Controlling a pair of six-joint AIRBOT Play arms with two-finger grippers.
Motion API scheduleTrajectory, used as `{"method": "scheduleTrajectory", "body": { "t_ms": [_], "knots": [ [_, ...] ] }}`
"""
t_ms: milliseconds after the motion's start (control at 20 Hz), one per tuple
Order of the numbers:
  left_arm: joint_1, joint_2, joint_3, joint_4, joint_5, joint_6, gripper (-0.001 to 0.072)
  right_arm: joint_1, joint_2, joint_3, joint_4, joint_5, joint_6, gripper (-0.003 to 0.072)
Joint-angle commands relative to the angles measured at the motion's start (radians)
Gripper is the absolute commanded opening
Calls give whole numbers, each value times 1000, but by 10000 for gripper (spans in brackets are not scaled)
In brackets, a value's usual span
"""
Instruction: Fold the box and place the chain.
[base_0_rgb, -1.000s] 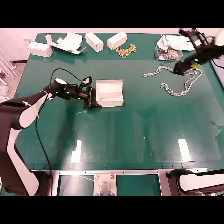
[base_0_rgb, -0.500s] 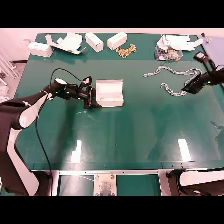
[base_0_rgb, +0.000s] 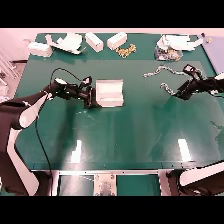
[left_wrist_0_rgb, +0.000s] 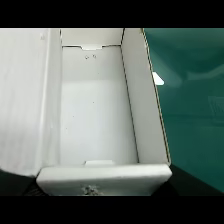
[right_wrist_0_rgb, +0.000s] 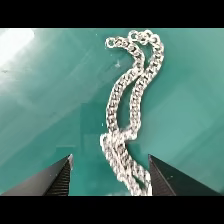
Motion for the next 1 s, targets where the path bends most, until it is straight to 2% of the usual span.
{"method": "scheduleTrajectory", "body": {
  "t_ms": [0,400,450,550,600,750,800,950],
  "knots": [
    [1,1,1,0,0,0,579,5,-47,-2,20,-57,-70,550],
    [1,1,1,0,0,0,579,6,-96,50,57,-72,-106,536],
    [1,1,1,-1,0,0,579,6,-106,50,57,-60,-106,441],
    [1,1,1,-1,0,0,579,6,-132,50,44,-30,-106,401],
    [1,1,1,-1,0,0,579,6,-146,50,42,-21,-106,337],
    [1,1,1,-1,0,0,579,19,-171,51,8,-22,-96,64],
    [1,1,1,-1,0,0,579,24,-171,51,8,-25,-95,10],
    [1,1,1,-1,0,0,579,27,-164,74,19,-21,-55,11]
  ]
}}
